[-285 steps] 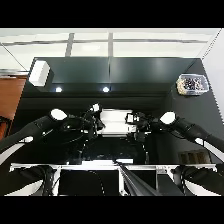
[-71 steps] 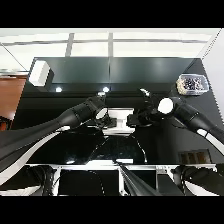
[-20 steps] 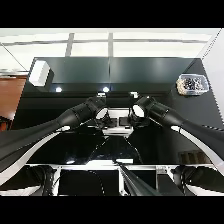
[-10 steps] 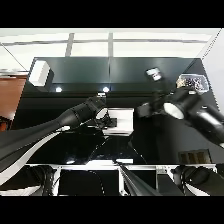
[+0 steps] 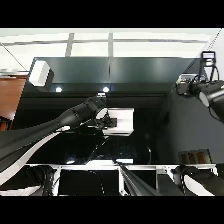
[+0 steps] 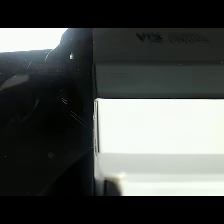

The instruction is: Fold the box and place the chain.

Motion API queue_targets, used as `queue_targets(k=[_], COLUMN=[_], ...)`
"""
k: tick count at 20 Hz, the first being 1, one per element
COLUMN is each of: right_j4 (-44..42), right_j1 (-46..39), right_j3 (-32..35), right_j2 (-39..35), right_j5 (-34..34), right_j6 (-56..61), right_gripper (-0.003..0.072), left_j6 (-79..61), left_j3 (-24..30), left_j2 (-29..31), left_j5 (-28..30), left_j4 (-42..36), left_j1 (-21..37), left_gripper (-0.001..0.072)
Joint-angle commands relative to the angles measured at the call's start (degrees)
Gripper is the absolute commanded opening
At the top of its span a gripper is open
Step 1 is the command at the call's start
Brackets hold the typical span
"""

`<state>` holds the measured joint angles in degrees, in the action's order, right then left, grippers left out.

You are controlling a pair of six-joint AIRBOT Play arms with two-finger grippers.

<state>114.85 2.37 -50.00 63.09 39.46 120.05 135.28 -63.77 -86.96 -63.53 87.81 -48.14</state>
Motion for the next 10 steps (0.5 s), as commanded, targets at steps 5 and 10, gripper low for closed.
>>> queue_targets(k=[5, 10], right_j4=[-23.15, -25.42], right_j1=[-17.07, -17.79], right_j3=[-27.41, -36.48], right_j2=[27.89, 38.14], right_j5=[7.76, 13.64], right_j6=[-11.13, -13.44], right_gripper=[0.0676, 0.0529], left_j6=[-0.07, -0.07], left_j3=[0.0, 0.0], left_j2=[0.0, 0.0], left_j5=[-0.04, -0.04], left_j4=[0.02, 0.02], left_j1=[0.04, 0.04], left_gripper=[0.0028, 0.0028])
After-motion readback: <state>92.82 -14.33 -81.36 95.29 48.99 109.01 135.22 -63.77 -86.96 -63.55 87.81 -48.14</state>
